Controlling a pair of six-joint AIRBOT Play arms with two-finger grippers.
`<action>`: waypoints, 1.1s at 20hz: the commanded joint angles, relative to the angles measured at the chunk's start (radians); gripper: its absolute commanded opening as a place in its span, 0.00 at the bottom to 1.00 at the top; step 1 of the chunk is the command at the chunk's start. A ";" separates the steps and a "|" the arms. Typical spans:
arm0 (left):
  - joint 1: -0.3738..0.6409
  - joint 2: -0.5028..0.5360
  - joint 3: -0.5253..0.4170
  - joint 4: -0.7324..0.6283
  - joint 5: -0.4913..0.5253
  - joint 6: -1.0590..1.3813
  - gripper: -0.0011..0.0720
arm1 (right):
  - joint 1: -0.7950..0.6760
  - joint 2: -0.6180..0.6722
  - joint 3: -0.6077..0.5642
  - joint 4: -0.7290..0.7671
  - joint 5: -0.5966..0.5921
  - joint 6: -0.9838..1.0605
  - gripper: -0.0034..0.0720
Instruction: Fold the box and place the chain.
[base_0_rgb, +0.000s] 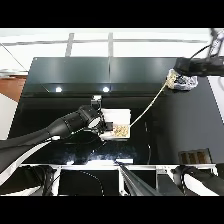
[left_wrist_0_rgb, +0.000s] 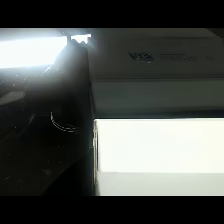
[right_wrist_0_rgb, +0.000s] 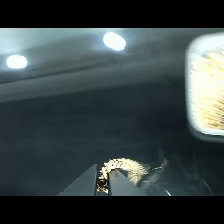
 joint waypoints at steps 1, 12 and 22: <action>0.000 0.000 0.000 -0.002 0.005 0.000 0.06 | 0.001 0.215 0.049 0.209 0.183 -0.143 0.10; 0.000 0.000 0.000 -0.002 0.008 0.000 0.06 | 0.321 0.311 0.026 0.418 0.293 -0.165 0.10; 0.000 0.000 0.000 -0.002 0.007 0.000 0.06 | 0.486 0.208 -0.310 0.405 0.120 -0.165 0.11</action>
